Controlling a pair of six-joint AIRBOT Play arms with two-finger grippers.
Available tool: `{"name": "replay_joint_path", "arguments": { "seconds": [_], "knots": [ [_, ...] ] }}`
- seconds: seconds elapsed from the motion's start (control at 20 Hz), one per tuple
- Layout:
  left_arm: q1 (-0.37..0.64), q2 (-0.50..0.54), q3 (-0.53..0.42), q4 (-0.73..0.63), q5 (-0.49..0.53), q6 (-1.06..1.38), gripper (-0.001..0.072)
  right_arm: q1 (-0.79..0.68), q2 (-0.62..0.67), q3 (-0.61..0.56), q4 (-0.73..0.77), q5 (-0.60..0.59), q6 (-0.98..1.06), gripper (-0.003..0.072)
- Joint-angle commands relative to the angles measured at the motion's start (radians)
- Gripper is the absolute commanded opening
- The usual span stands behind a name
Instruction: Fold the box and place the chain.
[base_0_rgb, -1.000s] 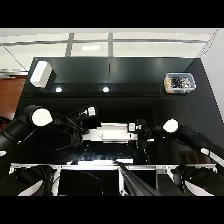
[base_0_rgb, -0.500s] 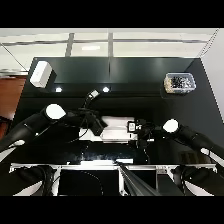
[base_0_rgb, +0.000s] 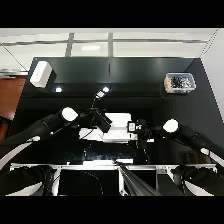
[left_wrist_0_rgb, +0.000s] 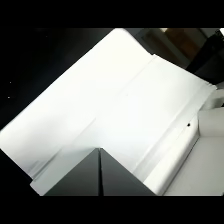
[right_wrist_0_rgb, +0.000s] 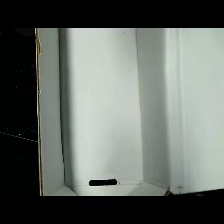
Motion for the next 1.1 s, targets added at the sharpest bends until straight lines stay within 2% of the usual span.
{"name": "replay_joint_path", "arguments": {
  "seconds": [0.0, 0.2, 0.3, 0.4, 0.45, 0.5, 0.55, 0.65, 0.8, 0.95, 1.05],
  "knots": [
    [0.037, 0.018, 0.038, 0.135, -0.064, 0.007, 0.0024, 0.000, 0.000, 0.000, 0.000, 0.000, 0.000, 0.0202],
    [0.166, 0.173, 0.074, 0.371, -0.295, 0.001, 0.0024, 0.000, 0.000, 0.000, 0.000, 0.000, 0.000, 0.0202],
    [0.245, 0.233, 0.070, 0.410, -0.453, -0.003, 0.0024, 0.000, 0.000, 0.000, 0.000, 0.000, 0.000, 0.0202],
    [0.303, 0.238, 0.068, 0.407, -0.616, 0.027, 0.0027, 0.000, 0.000, 0.000, 0.000, 0.000, 0.000, 0.0202],
    [0.305, 0.232, 0.055, 0.422, -0.676, 0.120, 0.0152, 0.000, 0.000, 0.000, 0.000, 0.000, 0.000, 0.0202],
    [0.294, 0.228, 0.031, 0.439, -0.694, 0.224, 0.0554, 0.000, 0.000, 0.000, 0.000, 0.000, 0.000, 0.0202],
    [0.279, 0.226, 0.000, 0.468, -0.675, 0.306, 0.0702, 0.000, 0.000, 0.000, 0.000, 0.000, 0.000, 0.0202],
    [0.243, 0.225, -0.048, 0.507, -0.563, 0.383, 0.0702, 0.000, 0.000, 0.000, 0.000, 0.000, 0.000, 0.0202],
    [0.187, 0.223, -0.087, 0.436, -0.350, 0.393, 0.0698, 0.000, 0.000, 0.000, 0.000, 0.000, 0.000, 0.0202],
    [0.134, 0.205, -0.088, 0.343, -0.295, 0.406, 0.0683, 0.000, 0.000, 0.000, 0.001, 0.000, 0.000, 0.0202],
    [0.108, 0.180, -0.088, 0.340, -0.293, 0.432, 0.0683, 0.000, 0.000, 0.000, 0.001, 0.000, 0.000, 0.0203]
  ]
}}
